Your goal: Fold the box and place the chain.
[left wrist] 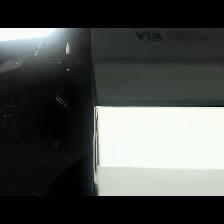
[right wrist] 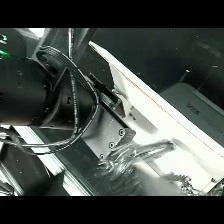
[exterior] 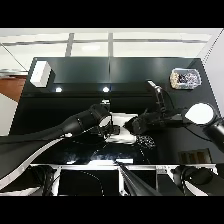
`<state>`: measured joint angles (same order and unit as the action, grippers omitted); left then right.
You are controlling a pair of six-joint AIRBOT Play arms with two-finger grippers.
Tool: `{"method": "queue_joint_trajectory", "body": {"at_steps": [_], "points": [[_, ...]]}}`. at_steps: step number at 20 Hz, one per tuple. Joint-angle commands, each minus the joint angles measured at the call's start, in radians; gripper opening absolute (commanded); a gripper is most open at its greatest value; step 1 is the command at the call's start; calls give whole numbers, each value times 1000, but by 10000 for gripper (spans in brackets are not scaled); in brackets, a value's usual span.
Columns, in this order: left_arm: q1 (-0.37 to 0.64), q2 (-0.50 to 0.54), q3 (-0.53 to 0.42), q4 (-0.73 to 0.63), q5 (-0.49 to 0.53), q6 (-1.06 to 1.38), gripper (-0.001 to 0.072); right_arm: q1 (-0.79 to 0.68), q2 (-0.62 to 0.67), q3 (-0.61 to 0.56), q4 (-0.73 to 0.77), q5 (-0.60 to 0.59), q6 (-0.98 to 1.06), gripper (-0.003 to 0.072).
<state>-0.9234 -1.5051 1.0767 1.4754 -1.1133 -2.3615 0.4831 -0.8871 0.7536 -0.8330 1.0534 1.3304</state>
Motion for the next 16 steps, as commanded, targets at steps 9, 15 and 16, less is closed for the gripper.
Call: {"method": "queue_joint_trajectory", "body": {"at_steps": [9, 15, 16], "points": [[0, 0, 0, 0, -3, 0, 32, -547, 262, -127, -386, 135, -220, 565], [0, 0, 0, 0, -6, 0, 31, -472, 261, -375, -160, -150, -429, 707], [0, 0, 0, 0, -6, 0, 31, -438, 261, -389, -174, -117, -516, 706]]}}
